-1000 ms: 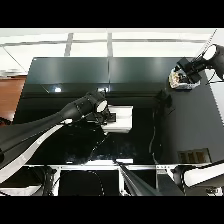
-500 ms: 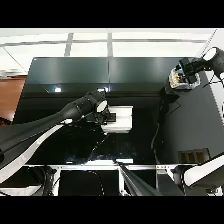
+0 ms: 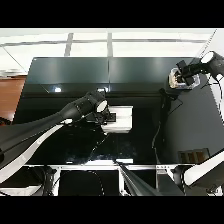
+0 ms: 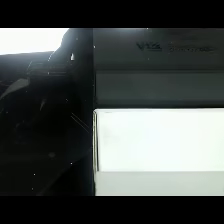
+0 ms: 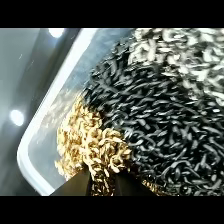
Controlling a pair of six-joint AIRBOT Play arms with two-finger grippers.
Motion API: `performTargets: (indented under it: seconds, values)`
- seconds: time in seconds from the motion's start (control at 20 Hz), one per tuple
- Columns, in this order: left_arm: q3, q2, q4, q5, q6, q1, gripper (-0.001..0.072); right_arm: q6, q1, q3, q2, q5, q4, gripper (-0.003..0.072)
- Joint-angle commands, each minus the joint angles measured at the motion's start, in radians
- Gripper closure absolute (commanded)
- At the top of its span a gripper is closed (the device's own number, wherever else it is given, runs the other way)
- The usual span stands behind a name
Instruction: Fold the box and place the chain.
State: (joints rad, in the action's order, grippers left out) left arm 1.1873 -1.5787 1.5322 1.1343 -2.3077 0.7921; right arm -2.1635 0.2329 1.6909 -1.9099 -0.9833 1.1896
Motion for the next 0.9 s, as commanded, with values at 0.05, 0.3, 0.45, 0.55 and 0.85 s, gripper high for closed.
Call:
performTargets:
  seconds: [0.05, 0.3, 0.45, 0.55, 0.85]
  values:
    - [0.000, 0.000, 0.000, 0.000, 0.000, 0.000, 0.0682, 0.254, 0.023, 0.021, 0.041, -0.084, -0.068, 0.0673]
    - [0.000, 0.000, 0.000, -0.001, 0.000, 0.000, 0.0682, 0.513, 0.032, 0.021, 0.250, -0.151, -0.072, 0.0673]
    - [0.000, 0.000, 0.000, -0.001, 0.000, 0.000, 0.0682, 0.610, 0.031, 0.021, 0.428, -0.156, -0.072, 0.0674]
    - [0.000, 0.000, 0.000, 0.000, 0.000, 0.000, 0.0682, 0.655, 0.031, 0.021, 0.543, -0.164, -0.077, 0.0674]
    - [0.000, 0.000, 0.000, 0.000, 0.000, 0.000, 0.0682, 0.748, 0.031, 0.021, 0.795, -0.173, -0.233, 0.0674]
